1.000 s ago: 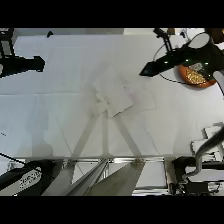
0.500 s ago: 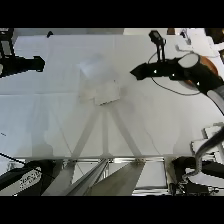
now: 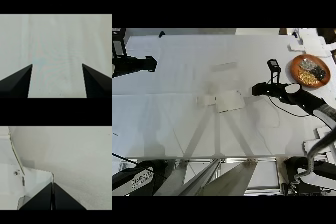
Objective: Fold the box and place the chain.
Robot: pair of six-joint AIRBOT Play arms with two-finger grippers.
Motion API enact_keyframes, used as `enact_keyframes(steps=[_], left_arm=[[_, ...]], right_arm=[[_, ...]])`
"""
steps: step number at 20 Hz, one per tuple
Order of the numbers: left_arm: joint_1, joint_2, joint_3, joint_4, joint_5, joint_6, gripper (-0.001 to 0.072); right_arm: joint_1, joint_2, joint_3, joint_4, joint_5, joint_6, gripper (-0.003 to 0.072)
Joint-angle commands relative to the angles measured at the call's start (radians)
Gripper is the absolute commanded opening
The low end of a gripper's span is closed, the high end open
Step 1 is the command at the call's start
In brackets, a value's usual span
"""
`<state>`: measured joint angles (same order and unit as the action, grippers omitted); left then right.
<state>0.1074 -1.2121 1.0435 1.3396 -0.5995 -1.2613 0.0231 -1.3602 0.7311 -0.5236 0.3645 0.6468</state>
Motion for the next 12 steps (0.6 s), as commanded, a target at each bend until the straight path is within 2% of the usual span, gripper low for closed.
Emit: enact_keyframes(steps=[1,4,12], left_arm=[[0.0,0.001,0.001,0.0,0.0,0.0,0.0696],[0.0,0.001,0.001,0.0,0.0,0.0,0.0696],[0.0,0.001,0.001,0.0,0.0,0.0,0.0696]], right_arm=[[0.001,0.001,-0.014,0.046,-0.017,-0.001,0.001],[0.001,0.001,-0.014,0.055,0.042,0.0,0.001],[0.001,0.001,-0.014,0.099,0.029,0.011,0.001]])
